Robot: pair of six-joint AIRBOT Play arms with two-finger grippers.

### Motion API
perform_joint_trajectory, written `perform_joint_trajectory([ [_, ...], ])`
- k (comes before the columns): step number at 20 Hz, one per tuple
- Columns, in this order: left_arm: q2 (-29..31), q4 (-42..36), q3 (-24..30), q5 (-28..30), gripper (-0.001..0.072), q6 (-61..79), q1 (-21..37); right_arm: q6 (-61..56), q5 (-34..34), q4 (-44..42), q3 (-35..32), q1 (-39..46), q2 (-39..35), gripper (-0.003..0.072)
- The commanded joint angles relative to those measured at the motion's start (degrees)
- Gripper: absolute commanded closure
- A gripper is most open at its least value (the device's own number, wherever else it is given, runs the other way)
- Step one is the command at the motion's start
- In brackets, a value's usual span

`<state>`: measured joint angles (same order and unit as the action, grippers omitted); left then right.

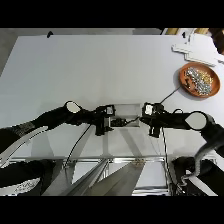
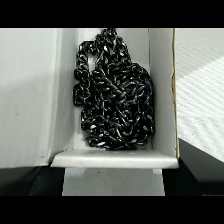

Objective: Fold the box and place the chain.

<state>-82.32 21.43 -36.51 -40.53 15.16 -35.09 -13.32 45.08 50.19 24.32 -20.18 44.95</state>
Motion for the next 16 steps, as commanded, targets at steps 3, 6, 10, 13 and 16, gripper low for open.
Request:
perform_joint_trajectory([
  [3,0.0,0.0,0.0,0.0,0.0457,0.0,0.0,-8.8,-9.9,-12.6,0.0,-10.6,-5.9,0.0666],
  [6,0.0,0.0,0.0,0.0,0.0457,0.0,0.0,-8.8,-18.9,-19.6,0.0,-16.7,-3.6,0.0666],
  [10,0.0,0.0,0.0,0.0,0.0457,0.0,0.0,-8.9,-24.0,-20.5,0.0,-22.3,3.0,0.0665],
  [13,0.0,0.0,0.0,0.0,0.0457,0.0,0.0,-9.5,-24.8,-20.5,0.0,-22.7,8.0,0.0557],
  [16,0.0,0.0,0.0,0.0,0.0457,0.0,0.0,-11.1,-26.0,-20.1,0.1,-22.6,6.8,0.0505],
])
